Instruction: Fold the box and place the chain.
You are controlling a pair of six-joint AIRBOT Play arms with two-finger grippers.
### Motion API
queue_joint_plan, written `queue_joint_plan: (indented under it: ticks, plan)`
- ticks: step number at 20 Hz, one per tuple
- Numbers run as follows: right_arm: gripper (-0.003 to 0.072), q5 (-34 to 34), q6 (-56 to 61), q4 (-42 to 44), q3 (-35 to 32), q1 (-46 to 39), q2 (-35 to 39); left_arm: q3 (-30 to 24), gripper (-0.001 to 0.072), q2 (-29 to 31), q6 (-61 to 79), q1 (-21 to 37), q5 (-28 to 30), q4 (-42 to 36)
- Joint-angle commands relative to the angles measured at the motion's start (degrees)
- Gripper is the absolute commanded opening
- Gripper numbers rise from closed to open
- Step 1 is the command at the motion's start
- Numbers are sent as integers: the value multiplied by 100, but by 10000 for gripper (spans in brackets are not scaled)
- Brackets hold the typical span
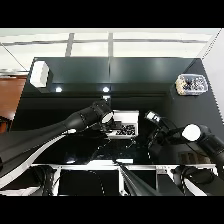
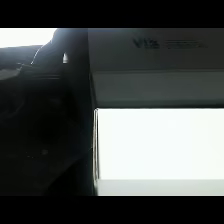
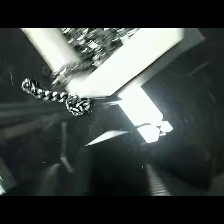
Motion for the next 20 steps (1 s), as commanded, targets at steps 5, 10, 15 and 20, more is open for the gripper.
queue_joint_plan:
  ticks: [5, 10, 15, 20]
  plan:
    - [659, -1318, -245, 376, -170, 905, -48, 2, 26, -2, -4, 46, -68, 107]
    - [603, -2002, -249, 660, -245, 1591, -251, 2, 27, -2, -7, 46, -55, 109]
    - [581, -2367, -184, 595, -247, 1679, -385, 2, 27, -2, -7, 46, -55, 107]
    - [581, -2356, 188, 328, -319, 1679, -391, 2, 28, -2, -9, 46, -39, 107]
